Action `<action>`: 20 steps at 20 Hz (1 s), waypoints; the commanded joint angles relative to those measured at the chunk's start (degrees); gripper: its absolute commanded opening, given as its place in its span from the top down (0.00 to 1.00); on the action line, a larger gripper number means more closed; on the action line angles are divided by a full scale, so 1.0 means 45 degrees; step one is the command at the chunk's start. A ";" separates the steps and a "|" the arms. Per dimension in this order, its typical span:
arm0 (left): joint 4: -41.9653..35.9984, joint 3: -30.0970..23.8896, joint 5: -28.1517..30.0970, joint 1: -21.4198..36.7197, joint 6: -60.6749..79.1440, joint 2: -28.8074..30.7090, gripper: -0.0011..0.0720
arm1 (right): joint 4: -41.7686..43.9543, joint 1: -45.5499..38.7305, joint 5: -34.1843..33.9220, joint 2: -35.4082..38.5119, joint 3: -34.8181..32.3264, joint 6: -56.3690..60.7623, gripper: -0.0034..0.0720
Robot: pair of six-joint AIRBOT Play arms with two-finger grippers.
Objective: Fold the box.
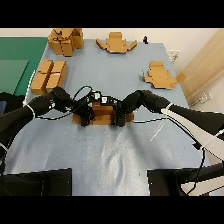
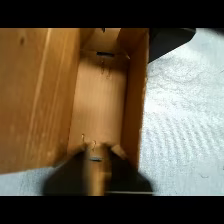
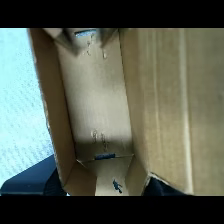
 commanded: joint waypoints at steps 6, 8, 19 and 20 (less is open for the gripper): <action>0.1977 0.0010 -0.1059 0.3259 -0.4017 0.2370 0.97 | -0.0199 -0.0010 0.0015 -0.0005 -0.0005 -0.0024 0.93; 0.1671 -0.0049 -0.1982 0.4760 -0.6028 0.2735 0.97 | -0.0199 -0.0010 0.0015 -0.0005 -0.0005 -0.0024 0.93; -0.4420 -0.2079 -0.2463 0.4245 -0.7339 -0.0369 0.41 | -0.0102 -0.0005 0.0049 -0.0005 -0.0005 -0.0024 0.93; -0.5566 -0.2064 -0.2987 0.4192 -0.6319 -0.0335 0.41 | -0.0107 -0.0005 0.0044 -0.0005 -0.0005 -0.0024 0.93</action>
